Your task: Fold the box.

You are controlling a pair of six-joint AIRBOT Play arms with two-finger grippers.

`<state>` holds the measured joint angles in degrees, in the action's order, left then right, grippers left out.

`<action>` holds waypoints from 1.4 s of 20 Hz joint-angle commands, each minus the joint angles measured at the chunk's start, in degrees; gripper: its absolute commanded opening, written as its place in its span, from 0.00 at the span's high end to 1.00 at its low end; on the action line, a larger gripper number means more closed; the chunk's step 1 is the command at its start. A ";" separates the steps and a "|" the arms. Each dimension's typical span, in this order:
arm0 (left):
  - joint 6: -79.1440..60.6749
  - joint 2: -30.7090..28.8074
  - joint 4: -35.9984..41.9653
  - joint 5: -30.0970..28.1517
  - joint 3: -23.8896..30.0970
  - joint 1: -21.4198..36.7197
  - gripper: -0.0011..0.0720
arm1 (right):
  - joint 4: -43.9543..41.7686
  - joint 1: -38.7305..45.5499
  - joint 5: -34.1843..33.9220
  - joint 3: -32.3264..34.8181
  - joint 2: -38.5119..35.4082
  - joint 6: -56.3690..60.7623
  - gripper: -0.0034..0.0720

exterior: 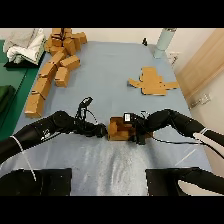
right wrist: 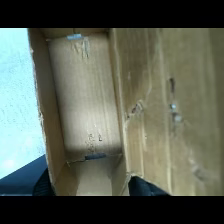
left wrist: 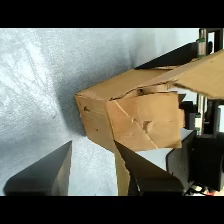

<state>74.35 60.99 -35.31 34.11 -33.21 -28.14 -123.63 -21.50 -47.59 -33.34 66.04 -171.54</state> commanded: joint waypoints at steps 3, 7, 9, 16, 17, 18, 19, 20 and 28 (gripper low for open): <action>-1.99 0.13 0.61 1.86 -2.01 -0.11 0.43 | -0.02 -0.04 0.00 -0.02 -0.02 0.02 0.28; -3.02 1.90 3.02 2.47 -2.08 -0.11 0.40 | 0.00 -0.04 0.00 -0.02 -0.02 0.02 0.28; -3.54 2.03 4.70 2.45 -2.10 -0.11 0.39 | 0.00 -0.02 0.00 -0.02 -0.02 0.00 0.28; -4.50 2.36 6.16 1.90 -2.10 -0.11 0.35 | 0.00 -0.04 0.00 -0.02 -0.02 0.02 0.28; -4.50 2.80 7.17 1.84 -2.10 -0.11 0.09 | 0.00 -0.04 0.00 -0.02 -0.02 0.02 0.28; -4.52 3.45 8.35 1.88 -2.10 -0.11 0.04 | 0.00 -0.04 0.00 -0.02 -0.02 0.02 0.28; -4.50 4.09 8.83 1.86 -2.10 -0.11 0.04 | 0.00 -0.02 0.00 -0.02 -0.02 0.02 0.28; -4.48 4.57 9.09 1.88 -2.10 -0.11 0.04 | 0.00 -0.02 0.00 -0.02 -0.02 0.00 0.28; -4.44 4.74 9.44 -2.03 -2.12 -0.11 0.04 | 0.00 -0.02 0.00 -0.02 -0.02 0.02 0.28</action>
